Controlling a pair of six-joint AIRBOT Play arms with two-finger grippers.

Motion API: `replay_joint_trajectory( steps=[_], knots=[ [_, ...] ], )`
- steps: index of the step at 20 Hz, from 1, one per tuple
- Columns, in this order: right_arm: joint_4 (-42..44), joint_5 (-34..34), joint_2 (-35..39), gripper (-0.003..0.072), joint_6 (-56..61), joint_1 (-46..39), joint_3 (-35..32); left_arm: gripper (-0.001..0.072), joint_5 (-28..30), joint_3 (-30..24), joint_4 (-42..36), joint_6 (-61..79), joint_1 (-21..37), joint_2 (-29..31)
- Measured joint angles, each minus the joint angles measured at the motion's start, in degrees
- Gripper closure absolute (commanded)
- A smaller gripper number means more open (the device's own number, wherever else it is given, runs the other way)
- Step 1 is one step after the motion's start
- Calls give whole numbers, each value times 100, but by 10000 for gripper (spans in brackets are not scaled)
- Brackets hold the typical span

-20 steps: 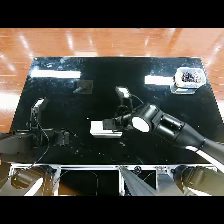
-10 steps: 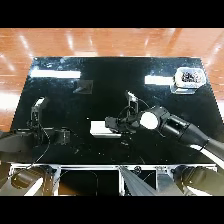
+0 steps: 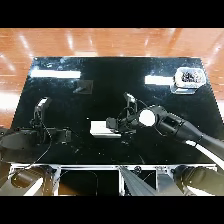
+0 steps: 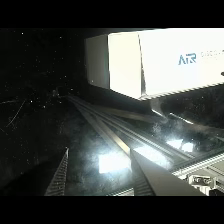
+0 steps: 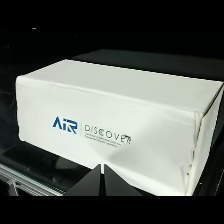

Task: Fold the box and place the chain.

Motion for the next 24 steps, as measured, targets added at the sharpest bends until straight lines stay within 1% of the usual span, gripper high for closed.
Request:
replay_joint_trajectory(
  steps=[11,17,20,24],
  knots=[
    [59,0,-289,650,-151,-4,-2,215,-2,0,-2,-2,0,-11],
    [37,20,-323,651,-251,-4,-7,215,-2,0,-2,4,-2,-11],
    [-26,166,-168,651,-339,-22,-11,215,31,72,-2,192,4,-28],
    [-37,435,415,650,-448,-162,-7,216,116,435,9,861,4,-216]
  ],
)
